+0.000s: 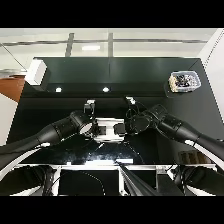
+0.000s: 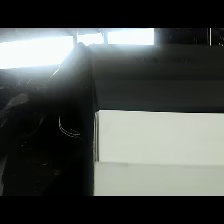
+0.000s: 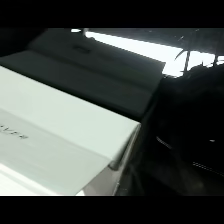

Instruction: Fold the box and place the chain.

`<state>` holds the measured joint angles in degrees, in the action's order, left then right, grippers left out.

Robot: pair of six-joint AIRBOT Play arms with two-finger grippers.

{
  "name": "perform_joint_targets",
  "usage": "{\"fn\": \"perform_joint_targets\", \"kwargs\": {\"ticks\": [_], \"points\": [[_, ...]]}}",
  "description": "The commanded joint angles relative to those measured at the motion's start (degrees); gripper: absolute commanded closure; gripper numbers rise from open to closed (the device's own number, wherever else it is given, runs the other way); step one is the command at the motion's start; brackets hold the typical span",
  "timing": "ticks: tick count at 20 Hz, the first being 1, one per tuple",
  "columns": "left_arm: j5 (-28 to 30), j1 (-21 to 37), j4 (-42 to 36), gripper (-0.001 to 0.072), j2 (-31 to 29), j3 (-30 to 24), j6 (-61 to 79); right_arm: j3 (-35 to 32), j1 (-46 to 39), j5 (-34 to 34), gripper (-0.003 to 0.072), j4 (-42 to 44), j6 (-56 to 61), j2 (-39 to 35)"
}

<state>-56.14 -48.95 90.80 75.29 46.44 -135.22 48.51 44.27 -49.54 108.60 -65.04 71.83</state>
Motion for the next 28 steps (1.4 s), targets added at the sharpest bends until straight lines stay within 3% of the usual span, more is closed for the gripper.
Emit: {"fn": "perform_joint_targets", "kwargs": {"ticks": [1, 11, 12, 16, 26, 28], "points": [[-0.07, 0.04, 0.02, 0.0680, 0.04, -0.02, 0.02, 0.87, 0.76, -0.92, 0.0326, -4.31, 2.95, 0.39], [-0.02, 0.04, 0.04, 0.0680, 0.04, -0.02, 0.02, 6.49, 5.57, -7.28, 0.0335, -12.94, 12.74, 6.80], [0.00, 0.04, 0.04, 0.0680, 0.04, -0.02, 0.02, 6.73, 5.90, -7.63, 0.0419, -12.87, 12.83, 7.43], [-0.04, 0.04, 0.02, 0.0680, 0.04, -0.02, 0.02, 8.68, 6.34, -10.14, 0.0430, -13.33, 13.99, 9.81], [0.00, 0.04, 0.02, 0.0679, 0.04, -0.02, 0.00, 9.42, 6.56, -9.86, 0.0431, -15.67, 21.75, 10.40], [0.00, 0.04, 0.02, 0.0679, 0.04, -0.02, 0.00, 9.42, 6.56, -9.16, 0.0488, -15.69, 22.95, 10.40]]}}
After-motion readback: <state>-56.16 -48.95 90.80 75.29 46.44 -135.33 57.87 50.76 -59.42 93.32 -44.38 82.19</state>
